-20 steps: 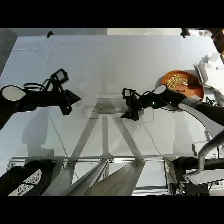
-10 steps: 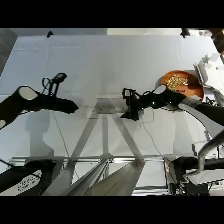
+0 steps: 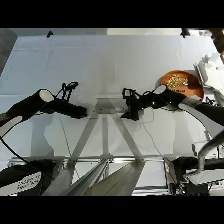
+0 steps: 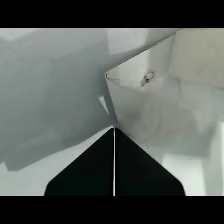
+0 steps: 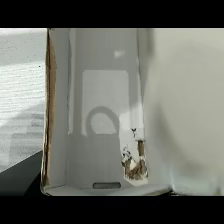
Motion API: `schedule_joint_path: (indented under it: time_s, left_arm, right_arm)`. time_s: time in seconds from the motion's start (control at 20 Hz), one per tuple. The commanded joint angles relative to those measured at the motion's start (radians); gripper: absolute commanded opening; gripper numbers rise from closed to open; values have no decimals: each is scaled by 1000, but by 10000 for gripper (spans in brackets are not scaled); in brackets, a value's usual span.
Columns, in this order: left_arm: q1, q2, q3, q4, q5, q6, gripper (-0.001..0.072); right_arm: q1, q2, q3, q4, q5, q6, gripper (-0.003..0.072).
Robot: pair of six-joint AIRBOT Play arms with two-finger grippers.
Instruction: Fold the box and place the chain.
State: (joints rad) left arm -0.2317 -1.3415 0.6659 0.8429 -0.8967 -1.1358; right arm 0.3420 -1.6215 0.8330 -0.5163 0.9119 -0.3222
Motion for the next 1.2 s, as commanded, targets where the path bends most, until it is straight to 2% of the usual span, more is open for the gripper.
schedule_joint_path:
  time_s: [0.0,0.55,0.6,0.65,0.7,1.15]
  left_arm:
    - [-7,-6,0,-96,3,5,7]
    - [2,13,1,-157,-2,14,17]
    - [2,14,1,-181,-11,14,56]
    - [2,16,1,-206,-19,14,191]
    - [2,19,1,-228,-25,14,292]
    - [-2,79,0,-261,-14,14,298]
  right_arm:
    - [0,1,0,0,0,0,518]
    - [0,1,0,0,0,0,518]
    - [0,1,0,0,0,0,518]
    - [0,1,0,0,0,0,518]
    - [0,1,0,0,0,0,518]
    - [0,1,0,0,0,0,518]
